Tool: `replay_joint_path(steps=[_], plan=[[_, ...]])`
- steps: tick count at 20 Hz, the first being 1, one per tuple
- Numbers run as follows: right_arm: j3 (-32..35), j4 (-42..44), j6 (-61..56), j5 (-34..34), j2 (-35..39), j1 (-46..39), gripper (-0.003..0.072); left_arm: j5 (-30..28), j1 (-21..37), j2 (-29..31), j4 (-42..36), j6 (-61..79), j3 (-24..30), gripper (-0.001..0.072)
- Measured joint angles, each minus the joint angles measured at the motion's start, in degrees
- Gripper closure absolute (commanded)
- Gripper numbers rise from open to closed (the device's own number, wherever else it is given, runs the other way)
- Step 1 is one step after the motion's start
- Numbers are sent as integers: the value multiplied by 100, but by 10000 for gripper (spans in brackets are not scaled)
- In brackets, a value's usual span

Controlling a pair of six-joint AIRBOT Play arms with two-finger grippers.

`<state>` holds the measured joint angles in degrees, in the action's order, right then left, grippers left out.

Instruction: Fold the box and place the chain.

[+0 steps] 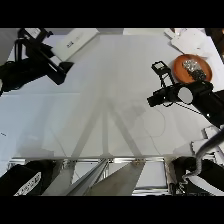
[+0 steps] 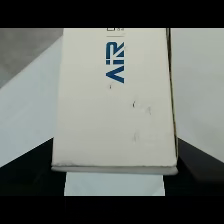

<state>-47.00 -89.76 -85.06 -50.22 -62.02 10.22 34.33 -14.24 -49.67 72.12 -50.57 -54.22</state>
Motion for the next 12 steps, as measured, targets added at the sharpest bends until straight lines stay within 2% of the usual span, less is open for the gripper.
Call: replay_joint_path(steps=[2,5,9,12], plan=[[0,0,0,0,0,0,675,17,188,61,844,-1034,-4,701],[0,0,0,2,0,0,675,146,675,2,1484,-1860,-4,701],[-2,0,0,4,0,0,675,221,1464,-350,1626,-2271,-4,701],[0,0,0,7,0,0,675,151,1952,-804,1329,-2371,-4,701]])
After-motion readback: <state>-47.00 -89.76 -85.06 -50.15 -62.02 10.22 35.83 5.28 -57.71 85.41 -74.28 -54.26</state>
